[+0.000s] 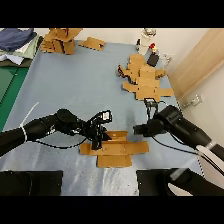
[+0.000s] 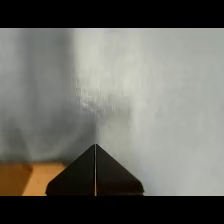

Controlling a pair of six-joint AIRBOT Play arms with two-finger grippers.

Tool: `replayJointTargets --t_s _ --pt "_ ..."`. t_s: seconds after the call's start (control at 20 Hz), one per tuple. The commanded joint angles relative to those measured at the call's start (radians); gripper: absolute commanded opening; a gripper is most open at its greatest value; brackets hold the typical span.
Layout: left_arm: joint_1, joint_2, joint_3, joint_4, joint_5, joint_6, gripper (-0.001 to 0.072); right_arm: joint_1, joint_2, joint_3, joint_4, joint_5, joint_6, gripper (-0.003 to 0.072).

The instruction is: Fold the box.

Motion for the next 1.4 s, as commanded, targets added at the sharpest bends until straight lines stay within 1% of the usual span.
replayJointTargets --t_s 0.0,0.1,0.2,0.35,0.4,0.5,0.6,0.65,0.7,0.75,0.8,0.9,1.05,1.2,1.35 --pt "0.001 -0.001 -0.001 0.002 0.0 0.0 0.0013 0.129 0.164 0.0 0.13 -0.217 -0.043 -0.0002" --pt "0.001 -0.001 -0.001 0.002 0.001 0.0 0.0014 0.268 0.269 -0.013 0.206 -0.179 -0.017 -0.0002" --pt "0.001 -0.001 -0.001 0.002 0.001 0.0 0.0013 0.413 0.314 -0.06 0.246 -0.104 -0.03 -0.0001" --pt "0.001 -0.001 -0.001 0.002 0.001 0.0 0.0013 0.641 0.296 -0.171 0.251 0.053 -0.189 -0.0001" --pt "0.001 -0.001 -0.001 0.002 0.001 0.0 0.0014 0.72 0.282 -0.208 0.242 0.107 -0.211 -0.0001" --pt "0.001 -0.001 -0.001 0.002 0.001 0.0 0.0013 0.859 0.256 -0.259 0.179 0.161 -0.208 -0.0001" --pt "0.001 -0.001 -0.001 0.002 0.003 0.0 0.0014 0.951 0.23 -0.275 0.128 0.175 -0.2 0.0002" --pt "0.001 -0.001 -0.001 0.002 0.002 0.0 0.0013 0.973 0.217 -0.274 0.1 0.175 -0.2 0.0007" --pt "0.001 -0.001 -0.001 0.002 0.002 0.0 0.0014 0.981 0.207 -0.274 0.058 0.174 -0.2 0.0123" --pt "0.001 -0.001 -0.001 0.002 0.003 0.0 0.0013 0.981 0.203 -0.273 0.006 0.175 -0.199 0.0304" --pt "0.002 -0.001 -0.001 0.002 0.003 0.0 0.0013 0.981 0.206 -0.273 -0.058 0.175 -0.198 0.0409" --pt "0.001 -0.001 -0.001 0.002 0.002 0.0 0.0014 0.981 0.205 -0.271 -0.136 0.183 -0.198 0.0414" --pt "0.001 -0.001 -0.001 0.002 0.003 0.0 0.0013 0.981 0.203 -0.272 -0.202 0.191 -0.199 0.0414" --pt "0.001 -0.001 -0.001 0.002 0.003 0.0 0.0014 0.981 0.193 -0.279 -0.239 0.221 -0.199 0.0415" --pt "0.001 -0.001 -0.001 0.002 0.003 0.0 0.0013 0.981 0.145 -0.28 -0.237 0.245 -0.199 0.0414"
